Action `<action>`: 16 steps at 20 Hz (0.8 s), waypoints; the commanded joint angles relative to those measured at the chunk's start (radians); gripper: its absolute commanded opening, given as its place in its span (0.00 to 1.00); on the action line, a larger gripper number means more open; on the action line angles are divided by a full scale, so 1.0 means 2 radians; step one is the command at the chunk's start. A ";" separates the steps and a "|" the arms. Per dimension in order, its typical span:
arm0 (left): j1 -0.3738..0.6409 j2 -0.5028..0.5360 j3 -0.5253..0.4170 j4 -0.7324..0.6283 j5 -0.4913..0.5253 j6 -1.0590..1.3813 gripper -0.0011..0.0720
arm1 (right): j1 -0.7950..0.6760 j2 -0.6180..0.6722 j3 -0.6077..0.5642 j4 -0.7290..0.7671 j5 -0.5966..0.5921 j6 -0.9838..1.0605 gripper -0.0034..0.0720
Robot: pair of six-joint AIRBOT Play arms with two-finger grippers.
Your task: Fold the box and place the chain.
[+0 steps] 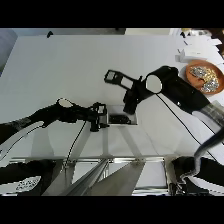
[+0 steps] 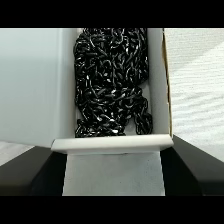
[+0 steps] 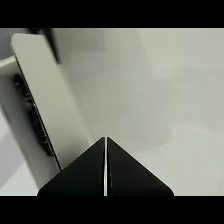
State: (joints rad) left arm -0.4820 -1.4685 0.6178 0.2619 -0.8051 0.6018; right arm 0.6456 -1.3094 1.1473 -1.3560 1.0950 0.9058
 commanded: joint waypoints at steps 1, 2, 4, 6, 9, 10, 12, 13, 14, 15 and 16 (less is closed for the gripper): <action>0.000 0.000 0.000 0.000 0.000 0.000 0.32 | 0.024 0.031 -0.038 0.028 0.000 -0.076 0.07; 0.000 0.000 0.000 0.000 0.000 0.000 0.32 | 0.030 0.039 -0.046 0.027 -0.005 -0.078 0.10; 0.000 0.000 0.000 0.000 0.000 0.000 0.32 | 0.040 0.048 -0.056 0.028 -0.008 -0.078 0.21; 0.000 0.000 0.000 0.000 0.000 0.000 0.32 | 0.052 0.051 -0.059 0.027 -0.006 -0.079 0.21; 0.000 0.000 0.000 0.000 0.000 0.000 0.32 | 0.069 0.051 -0.059 0.028 -0.005 -0.087 0.23; 0.000 0.000 0.000 0.000 0.000 0.000 0.32 | 0.070 0.051 -0.060 0.028 -0.005 -0.087 0.29; 0.000 0.000 0.000 0.000 0.000 0.000 0.32 | 0.070 0.051 -0.060 0.027 -0.005 -0.087 0.30; 0.000 0.000 0.000 0.000 0.000 0.000 0.32 | 0.070 0.051 -0.060 0.027 -0.005 -0.087 0.30; 0.000 0.000 0.000 0.000 0.000 0.000 0.32 | 0.070 0.051 -0.060 0.027 -0.005 -0.088 0.30; 0.000 0.000 0.000 0.000 0.000 0.000 0.32 | 0.070 0.051 -0.061 0.025 -0.008 -0.091 0.30; 0.000 0.000 0.000 0.000 0.000 0.000 0.32 | 0.070 0.051 -0.064 0.022 -0.014 -0.091 0.30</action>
State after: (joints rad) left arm -0.4824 -1.4685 0.6178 0.2619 -0.8051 0.6018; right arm 0.7815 -1.2072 1.0260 -1.3033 1.0813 0.7322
